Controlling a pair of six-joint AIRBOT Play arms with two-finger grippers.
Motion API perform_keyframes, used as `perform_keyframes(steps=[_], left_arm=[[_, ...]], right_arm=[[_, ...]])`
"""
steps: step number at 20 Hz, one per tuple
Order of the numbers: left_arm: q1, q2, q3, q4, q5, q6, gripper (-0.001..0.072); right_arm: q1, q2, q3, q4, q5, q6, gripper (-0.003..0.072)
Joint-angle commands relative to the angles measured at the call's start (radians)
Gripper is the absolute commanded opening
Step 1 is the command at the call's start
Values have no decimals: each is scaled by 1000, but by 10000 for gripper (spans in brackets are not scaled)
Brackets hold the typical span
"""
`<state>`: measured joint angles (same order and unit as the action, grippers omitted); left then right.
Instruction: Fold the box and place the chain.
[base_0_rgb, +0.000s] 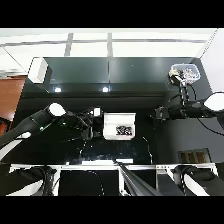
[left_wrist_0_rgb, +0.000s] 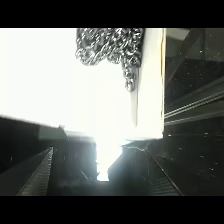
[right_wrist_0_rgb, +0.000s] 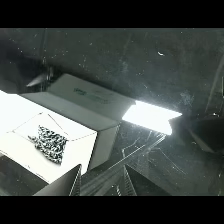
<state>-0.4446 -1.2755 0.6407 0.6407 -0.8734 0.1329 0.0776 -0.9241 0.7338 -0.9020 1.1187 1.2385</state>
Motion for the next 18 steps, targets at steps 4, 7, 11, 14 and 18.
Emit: perform_keyframes(steps=[4, 7, 11, 14, 18], left_arm=[[-18, -48, 3, -110, 37, 132, 711], [-31, -49, 3, -128, 40, 133, 711], [-50, -48, 3, -47, 39, 70, 711], [-53, -51, 2, -29, 39, 16, 711], [-121, -55, 2, -77, 94, 16, 711]], right_arm=[[0, 1, 1, 0, -2, 3, 316], [0, 1, 1, 0, -8, 2, 316], [0, 1, 1, 0, -26, 2, 316], [0, 0, 1, 0, -27, 2, 316], [0, 0, 1, 0, -51, 2, 316]])
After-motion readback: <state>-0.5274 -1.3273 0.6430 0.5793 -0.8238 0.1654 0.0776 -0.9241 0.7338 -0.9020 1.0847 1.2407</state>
